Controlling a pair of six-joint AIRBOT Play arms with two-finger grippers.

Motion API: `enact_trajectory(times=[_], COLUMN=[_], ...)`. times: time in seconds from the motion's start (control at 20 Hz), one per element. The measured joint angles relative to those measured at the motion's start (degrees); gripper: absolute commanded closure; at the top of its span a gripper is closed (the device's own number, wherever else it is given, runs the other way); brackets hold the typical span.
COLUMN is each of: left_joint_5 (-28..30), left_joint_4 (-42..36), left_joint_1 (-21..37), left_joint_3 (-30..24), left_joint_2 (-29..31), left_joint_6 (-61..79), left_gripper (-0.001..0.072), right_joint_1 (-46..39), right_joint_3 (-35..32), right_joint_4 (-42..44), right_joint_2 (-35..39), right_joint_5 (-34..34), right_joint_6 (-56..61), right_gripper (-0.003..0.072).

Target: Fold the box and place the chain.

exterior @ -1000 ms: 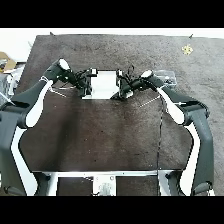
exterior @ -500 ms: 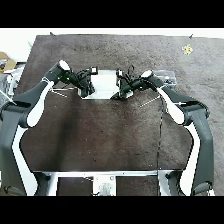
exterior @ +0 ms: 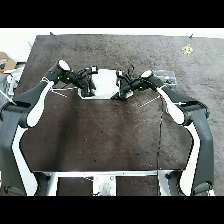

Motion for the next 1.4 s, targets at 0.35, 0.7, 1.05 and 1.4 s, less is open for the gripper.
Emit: enact_trajectory(times=[0.35, 0.7, 1.05, 1.4], left_joint_5=[-1.77, -10.56, -13.75, -9.68], left_joint_4=[1.33, 2.21, 2.56, 2.58], left_joint_1=[-0.02, 2.67, 10.05, 14.40], left_joint_3=[0.00, 8.15, 12.55, 4.02], left_joint_2=[0.11, 0.61, 7.98, 9.99], left_joint_6=[-3.06, -16.81, -40.09, -59.78], left_gripper=[0.0533, 0.0702, 0.0700, 0.0701], right_joint_1=[0.00, 0.00, 0.00, 0.00], right_joint_3=[0.00, -0.02, -0.02, -0.02], right_joint_4=[0.04, 0.11, 0.11, 0.09], right_joint_2=[0.00, 0.00, 0.00, 0.00], right_joint_5=[0.00, -0.07, -0.09, -0.09], right_joint_6=[0.07, 0.17, 0.09, 0.07], right_gripper=[0.0367, 0.0368, 0.0368, 0.0367])
